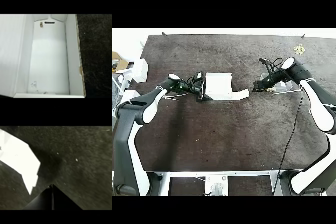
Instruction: Fold the box and place the chain.
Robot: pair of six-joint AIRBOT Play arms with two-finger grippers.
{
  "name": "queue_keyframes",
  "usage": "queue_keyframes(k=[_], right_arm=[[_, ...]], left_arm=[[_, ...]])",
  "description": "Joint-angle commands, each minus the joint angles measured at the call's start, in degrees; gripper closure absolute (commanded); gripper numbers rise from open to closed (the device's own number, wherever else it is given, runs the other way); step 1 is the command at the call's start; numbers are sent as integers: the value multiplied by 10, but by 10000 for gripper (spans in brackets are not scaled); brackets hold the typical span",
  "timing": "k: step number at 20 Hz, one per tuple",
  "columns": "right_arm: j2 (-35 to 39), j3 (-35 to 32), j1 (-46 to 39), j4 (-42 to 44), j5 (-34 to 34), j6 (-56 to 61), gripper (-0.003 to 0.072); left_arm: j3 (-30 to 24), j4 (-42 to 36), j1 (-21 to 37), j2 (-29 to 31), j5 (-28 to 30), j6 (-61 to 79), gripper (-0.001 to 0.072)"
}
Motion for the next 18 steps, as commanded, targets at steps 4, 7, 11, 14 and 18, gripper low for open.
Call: queue_keyframes(k=[4,7,11,14,18], right_arm=[[-48,-26,-3,184,0,-66,683],[-49,-44,-1,237,-1,-92,682],[-49,-44,6,274,3,-93,313],[-49,-44,28,275,-1,-89,313],[-49,-43,45,281,-20,-69,223]], left_arm=[[0,0,0,0,0,0,352],[0,0,0,0,0,0,352],[0,0,0,0,0,0,352],[0,0,0,0,0,0,352],[0,0,0,0,0,0,352]])
